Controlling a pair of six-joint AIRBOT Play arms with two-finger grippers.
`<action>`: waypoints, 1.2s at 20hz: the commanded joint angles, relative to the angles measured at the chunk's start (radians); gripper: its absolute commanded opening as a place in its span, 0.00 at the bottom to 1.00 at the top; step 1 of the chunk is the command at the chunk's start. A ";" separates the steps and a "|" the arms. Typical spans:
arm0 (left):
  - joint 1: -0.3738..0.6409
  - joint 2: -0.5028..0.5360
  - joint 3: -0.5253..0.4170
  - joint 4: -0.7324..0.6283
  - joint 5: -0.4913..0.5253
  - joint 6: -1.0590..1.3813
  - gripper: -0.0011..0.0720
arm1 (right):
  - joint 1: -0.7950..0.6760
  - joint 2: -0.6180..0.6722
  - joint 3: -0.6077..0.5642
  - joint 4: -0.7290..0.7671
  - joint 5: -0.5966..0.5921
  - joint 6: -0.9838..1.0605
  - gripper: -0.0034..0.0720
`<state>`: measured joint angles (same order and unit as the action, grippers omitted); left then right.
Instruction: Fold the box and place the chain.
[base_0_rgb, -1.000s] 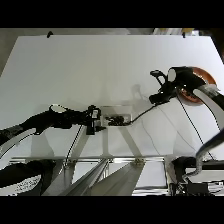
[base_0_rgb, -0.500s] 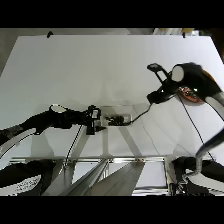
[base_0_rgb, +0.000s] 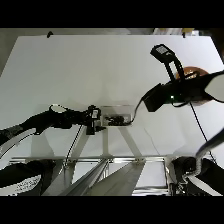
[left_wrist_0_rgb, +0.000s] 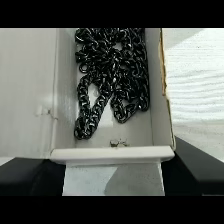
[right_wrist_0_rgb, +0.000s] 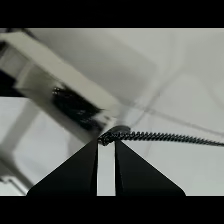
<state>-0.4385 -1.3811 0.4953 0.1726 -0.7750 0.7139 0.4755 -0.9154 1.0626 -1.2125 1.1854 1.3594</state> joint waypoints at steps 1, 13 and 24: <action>0.000 0.001 0.001 0.000 0.000 0.000 0.20 | 0.089 0.042 0.001 0.144 -0.055 -0.032 0.06; 0.000 0.001 0.001 0.000 0.000 0.000 0.20 | 0.242 -0.043 0.001 0.201 -0.229 -0.033 0.06; 0.000 0.001 0.001 0.000 0.000 0.000 0.20 | 0.241 -0.410 0.001 -0.067 -0.053 0.027 0.41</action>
<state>-0.4385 -1.3811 0.4953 0.1726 -0.7750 0.7139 0.7158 -1.2392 1.0630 -1.2297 1.0996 1.3735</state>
